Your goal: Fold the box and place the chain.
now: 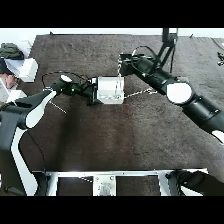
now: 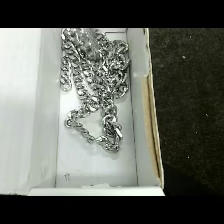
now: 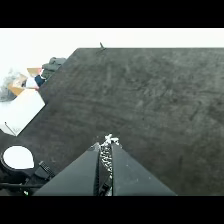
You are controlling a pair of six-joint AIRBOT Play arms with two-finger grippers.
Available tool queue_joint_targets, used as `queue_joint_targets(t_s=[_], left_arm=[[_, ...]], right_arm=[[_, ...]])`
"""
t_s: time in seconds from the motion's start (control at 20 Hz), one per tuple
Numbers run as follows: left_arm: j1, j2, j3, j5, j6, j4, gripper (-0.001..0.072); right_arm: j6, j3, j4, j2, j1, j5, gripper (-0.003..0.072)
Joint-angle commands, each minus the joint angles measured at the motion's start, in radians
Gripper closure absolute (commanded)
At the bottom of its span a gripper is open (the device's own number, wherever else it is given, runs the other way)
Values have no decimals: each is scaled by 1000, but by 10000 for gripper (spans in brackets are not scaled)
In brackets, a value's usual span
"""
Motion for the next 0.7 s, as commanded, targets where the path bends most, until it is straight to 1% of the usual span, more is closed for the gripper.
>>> queue_joint_targets(t_s=[0.0, 0.15, 0.2, 0.25, 0.3, 0.45, 0.65], left_arm=[[1, 1, 0, 0, 0, 0, 377], [1, 1, 0, 0, 0, 0, 377], [1, 1, 0, 0, 0, 0, 377], [1, 1, 0, 0, 0, 0, 377], [1, 1, 0, 0, 0, 0, 377], [1, 1, 0, 0, 0, 0, 377], [1, 1, 0, 0, 0, 0, 377]], right_arm=[[3, 14, 19, -73, 18, -2, 705], [4, 13, 17, -146, 18, 71, 703], [3, 10, -1, -167, 16, 91, 664], [4, 8, -33, -182, 12, 109, 490], [4, 8, -71, -192, 0, 142, 385], [46, -33, -79, -192, -107, 222, 386], [148, -153, -79, -202, -330, 241, 386]])
